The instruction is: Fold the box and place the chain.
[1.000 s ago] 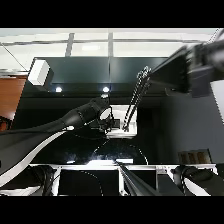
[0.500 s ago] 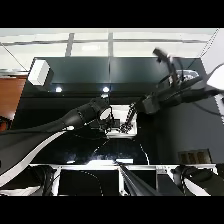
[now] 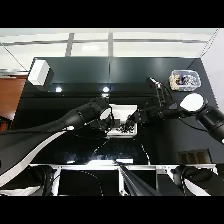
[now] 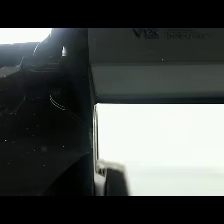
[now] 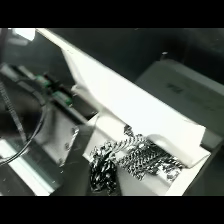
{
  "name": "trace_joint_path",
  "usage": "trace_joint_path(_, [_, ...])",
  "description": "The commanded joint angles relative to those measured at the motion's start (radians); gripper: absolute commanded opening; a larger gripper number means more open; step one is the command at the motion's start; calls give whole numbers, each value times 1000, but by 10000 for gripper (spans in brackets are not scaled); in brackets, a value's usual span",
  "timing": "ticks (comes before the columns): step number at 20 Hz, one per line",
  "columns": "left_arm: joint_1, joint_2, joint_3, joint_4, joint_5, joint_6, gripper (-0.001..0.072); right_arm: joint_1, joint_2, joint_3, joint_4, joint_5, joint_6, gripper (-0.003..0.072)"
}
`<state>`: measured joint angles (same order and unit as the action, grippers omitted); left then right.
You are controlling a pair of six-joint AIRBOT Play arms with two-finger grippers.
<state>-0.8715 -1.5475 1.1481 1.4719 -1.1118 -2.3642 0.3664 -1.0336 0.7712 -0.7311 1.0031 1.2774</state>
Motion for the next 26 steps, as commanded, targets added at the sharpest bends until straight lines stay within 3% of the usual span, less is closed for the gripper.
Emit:
trace_joint_path(1, [3,0,1,-19,3,-12,24,-3,0,-17,-67,-45,43,351])
trace_joint_path(11, [5,0,11,-14,9,-77,33,-301,108,24,-94,149,33,348])
trace_joint_path(13, [5,0,35,-13,7,-79,253,-304,108,24,-98,166,32,347])
trace_joint_path(15, [5,0,65,-15,-2,-79,400,-304,108,24,-97,161,33,347])
trace_joint_path(16, [8,0,78,-18,-20,-78,522,-304,108,24,-96,159,33,347])
trace_joint_path(20, [17,28,140,4,-197,254,530,-304,108,24,-97,160,33,347])
trace_joint_path(23, [17,135,140,97,-332,426,530,-304,108,24,-97,152,33,347])
trace_joint_path(26, [24,261,81,216,-342,547,530,-304,108,24,-97,132,35,347])
